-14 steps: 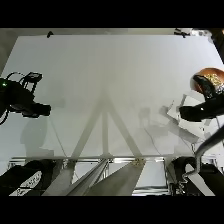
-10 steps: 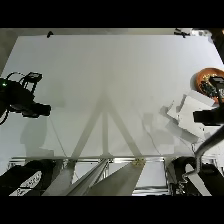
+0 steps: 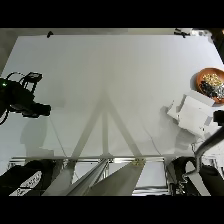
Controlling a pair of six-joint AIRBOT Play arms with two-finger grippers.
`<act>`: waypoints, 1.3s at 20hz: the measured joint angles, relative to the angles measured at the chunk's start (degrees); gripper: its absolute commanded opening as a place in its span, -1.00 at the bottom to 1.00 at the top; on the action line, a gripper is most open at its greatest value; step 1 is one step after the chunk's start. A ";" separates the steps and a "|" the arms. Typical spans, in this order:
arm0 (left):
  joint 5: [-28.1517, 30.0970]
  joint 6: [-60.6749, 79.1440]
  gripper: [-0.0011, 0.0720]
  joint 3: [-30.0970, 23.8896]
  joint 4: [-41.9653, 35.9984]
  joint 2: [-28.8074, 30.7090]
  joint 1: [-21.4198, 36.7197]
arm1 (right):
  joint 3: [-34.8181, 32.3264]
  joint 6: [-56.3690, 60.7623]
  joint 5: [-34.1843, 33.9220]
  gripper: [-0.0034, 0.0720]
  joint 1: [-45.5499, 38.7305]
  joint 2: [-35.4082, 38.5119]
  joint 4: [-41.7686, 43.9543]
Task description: Fold the box and place the chain.
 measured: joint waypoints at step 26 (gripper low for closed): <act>0.00 0.02 -0.94 0.00 -0.02 0.00 0.00 | 2.58 -12.13 -11.54 0.13 -26.27 -27.04 14.27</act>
